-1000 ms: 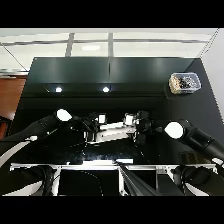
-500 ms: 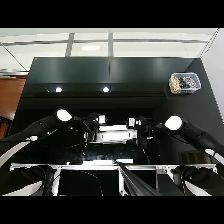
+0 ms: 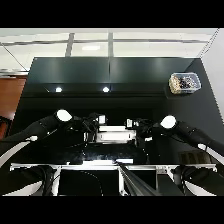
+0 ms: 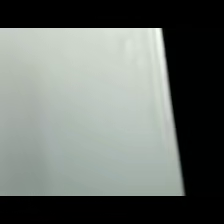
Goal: Fold the box and place the chain.
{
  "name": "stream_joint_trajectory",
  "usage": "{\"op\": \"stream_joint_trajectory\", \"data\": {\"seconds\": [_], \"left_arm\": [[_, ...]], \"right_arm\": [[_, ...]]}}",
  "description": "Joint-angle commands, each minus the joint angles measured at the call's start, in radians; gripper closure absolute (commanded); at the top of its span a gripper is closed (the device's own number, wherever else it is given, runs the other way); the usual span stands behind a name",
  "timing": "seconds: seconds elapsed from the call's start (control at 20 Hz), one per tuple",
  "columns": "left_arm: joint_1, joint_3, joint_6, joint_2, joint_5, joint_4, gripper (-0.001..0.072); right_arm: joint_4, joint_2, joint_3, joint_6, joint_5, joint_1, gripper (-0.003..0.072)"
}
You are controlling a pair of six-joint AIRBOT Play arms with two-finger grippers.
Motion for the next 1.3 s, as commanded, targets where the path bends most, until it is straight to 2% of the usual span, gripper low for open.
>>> {"op": "stream_joint_trajectory", "data": {"seconds": [0.0,0.7,1.25], "left_arm": [[0.0,0.001,0.0,0.0,0.001,0.0,0.0683],[0.0,0.001,-0.002,0.0,-0.001,0.0,0.0682],[0.0,0.001,-0.002,0.0,-0.001,0.0,0.0682]], "right_arm": [[-0.005,-0.017,-0.001,0.0,-0.003,0.0,0.0052],[-0.062,0.012,-0.001,0.013,0.019,-0.028,0.0053],[-0.064,0.022,-0.003,0.037,-0.029,-0.004,0.0053]]}}
